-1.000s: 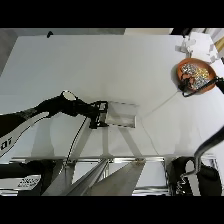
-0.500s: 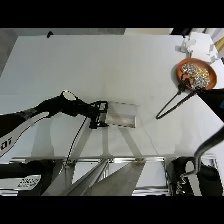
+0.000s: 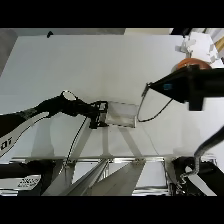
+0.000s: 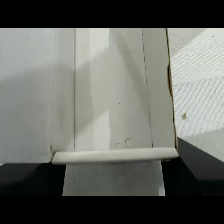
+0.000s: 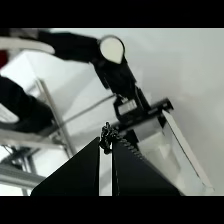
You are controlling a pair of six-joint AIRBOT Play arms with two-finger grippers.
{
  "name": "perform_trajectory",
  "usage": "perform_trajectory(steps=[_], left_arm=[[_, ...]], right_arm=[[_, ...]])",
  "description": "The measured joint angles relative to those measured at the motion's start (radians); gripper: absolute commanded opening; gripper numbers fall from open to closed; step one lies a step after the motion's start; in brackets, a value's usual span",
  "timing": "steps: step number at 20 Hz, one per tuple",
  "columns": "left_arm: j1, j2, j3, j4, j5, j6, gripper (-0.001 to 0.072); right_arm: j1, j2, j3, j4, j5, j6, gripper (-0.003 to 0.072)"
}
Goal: Fold the box and place the chain.
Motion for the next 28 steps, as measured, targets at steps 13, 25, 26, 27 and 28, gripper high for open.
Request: perform_trajectory(steps=[13,25,26,27,28], left_arm=[[0.0,0.0,0.0,0.0,0.0,0.0,0.0273],[0.0,0.0,0.0,0.0,0.0,0.0,0.0273],[0.0,0.0,0.0,0.0,0.0,0.0,0.0273],[0.0,0.0,0.0,0.0,0.0,0.0,0.0273],[0.0,0.0,0.0,0.0,0.0,0.0,0.0273]], right_arm=[[0.357,-0.282,0.0,-0.435,-0.139,0.008,0.0019],[0.605,-0.494,-0.001,-0.778,-0.173,0.192,0.0252],[0.613,-0.501,-0.001,-0.79,-0.174,0.209,0.026],[0.62,-0.504,-0.001,-0.798,-0.174,0.221,0.026],[0.624,-0.504,-0.001,-0.805,-0.174,0.232,0.0259]])
